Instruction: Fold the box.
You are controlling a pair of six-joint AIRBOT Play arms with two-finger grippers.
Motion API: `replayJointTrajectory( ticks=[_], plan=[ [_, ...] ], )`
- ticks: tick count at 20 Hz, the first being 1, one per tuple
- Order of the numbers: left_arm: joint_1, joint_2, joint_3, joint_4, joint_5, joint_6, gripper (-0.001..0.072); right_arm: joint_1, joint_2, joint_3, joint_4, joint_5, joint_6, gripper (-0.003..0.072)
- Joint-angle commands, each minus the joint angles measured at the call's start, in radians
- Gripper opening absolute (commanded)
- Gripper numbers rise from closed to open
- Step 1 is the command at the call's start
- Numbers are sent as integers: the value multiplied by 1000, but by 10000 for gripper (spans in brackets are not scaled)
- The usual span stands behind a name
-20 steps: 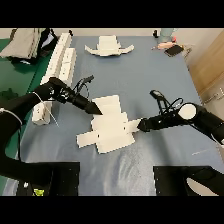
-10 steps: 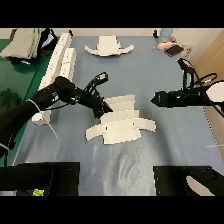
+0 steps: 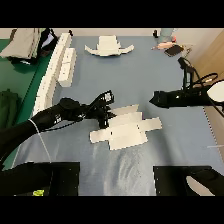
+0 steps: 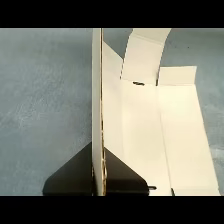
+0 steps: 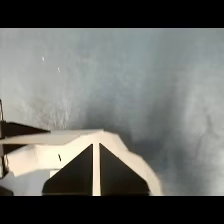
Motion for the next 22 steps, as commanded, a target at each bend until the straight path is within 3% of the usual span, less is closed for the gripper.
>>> replayJointTrajectory(
  ticks=[1,4,9,15,22],
  plan=[
    [-10,18,-34,-50,49,72,14,32,0,-81,11,29,-15,6],
    [-10,48,-34,-37,34,72,15,35,0,-209,-12,-45,-14,3],
    [-10,100,-34,-35,-74,72,16,35,0,-337,-33,-148,-14,3],
    [-10,119,-35,1,-107,60,17,35,0,-359,-72,-200,15,3],
    [-10,116,-98,55,-52,-14,16,35,1,-359,9,-196,12,3]
  ],
)
